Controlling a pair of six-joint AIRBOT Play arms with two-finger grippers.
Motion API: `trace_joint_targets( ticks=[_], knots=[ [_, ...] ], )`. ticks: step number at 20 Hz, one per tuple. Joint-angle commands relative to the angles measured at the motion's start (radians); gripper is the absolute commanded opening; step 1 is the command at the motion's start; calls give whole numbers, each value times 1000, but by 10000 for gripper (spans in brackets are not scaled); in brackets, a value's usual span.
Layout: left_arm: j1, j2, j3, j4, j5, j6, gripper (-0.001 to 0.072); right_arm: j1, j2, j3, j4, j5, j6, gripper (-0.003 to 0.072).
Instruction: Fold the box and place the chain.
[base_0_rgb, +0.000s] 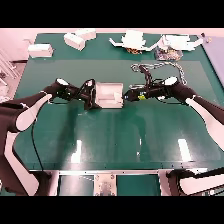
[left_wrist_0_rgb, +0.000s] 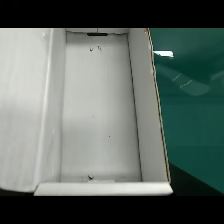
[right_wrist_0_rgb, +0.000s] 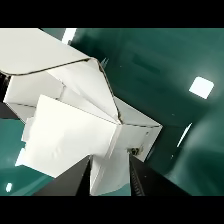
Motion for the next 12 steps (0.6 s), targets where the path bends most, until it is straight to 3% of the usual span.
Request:
trace_joint_targets(
  ticks=[1, 3, 12],
  knots=[
    [0, 0, 1, 0, 0, 0, 490, 13, 0, 1, 2, -1, 0, 308],
    [0, 0, 1, 0, 0, 0, 490, 25, 0, 1, -1, -11, 0, 373],
    [0, 0, 1, 0, -2, 0, 490, 52, 0, 1, -81, -78, 97, 377]
  ],
)
